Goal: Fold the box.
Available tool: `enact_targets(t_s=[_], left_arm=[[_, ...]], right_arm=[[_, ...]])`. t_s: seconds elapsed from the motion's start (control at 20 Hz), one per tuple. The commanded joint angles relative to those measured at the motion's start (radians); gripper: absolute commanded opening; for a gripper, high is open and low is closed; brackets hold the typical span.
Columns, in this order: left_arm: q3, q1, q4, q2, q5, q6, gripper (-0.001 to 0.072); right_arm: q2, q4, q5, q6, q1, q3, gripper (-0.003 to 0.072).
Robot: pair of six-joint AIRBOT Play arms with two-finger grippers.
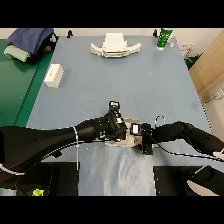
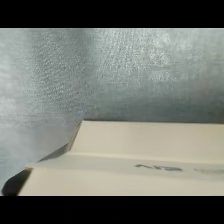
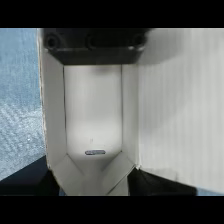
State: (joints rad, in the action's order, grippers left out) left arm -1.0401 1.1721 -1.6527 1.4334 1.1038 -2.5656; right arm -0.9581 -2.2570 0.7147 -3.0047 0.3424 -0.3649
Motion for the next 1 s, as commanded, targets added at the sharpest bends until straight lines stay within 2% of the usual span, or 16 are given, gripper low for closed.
enact_targets(t_s=[0.0,0.2,0.45,0.75,0.9,0.95], left_arm=[[0.000,-0.001,-0.005,0.000,0.031,-0.002,0.0425],[0.000,-0.001,-0.005,-0.002,0.041,-0.002,0.0425],[0.000,-0.002,-0.013,-0.020,0.111,0.002,0.0425],[-0.016,-0.015,-0.016,-0.181,0.114,0.027,0.0426],[-0.026,-0.024,-0.016,-0.272,0.179,0.037,0.0424],[-0.026,-0.032,-0.016,-0.306,0.205,0.040,0.0343]], right_arm=[[0.000,-0.002,0.001,0.004,0.000,0.000,0.0507],[0.000,-0.002,0.001,0.004,0.000,0.000,0.0507],[0.000,-0.002,0.001,0.004,0.000,0.000,0.0507],[0.000,-0.002,0.001,0.004,0.000,0.000,0.0507],[0.000,-0.002,0.001,0.004,0.000,0.000,0.0507],[0.000,-0.002,0.001,0.004,0.000,0.000,0.0507]])
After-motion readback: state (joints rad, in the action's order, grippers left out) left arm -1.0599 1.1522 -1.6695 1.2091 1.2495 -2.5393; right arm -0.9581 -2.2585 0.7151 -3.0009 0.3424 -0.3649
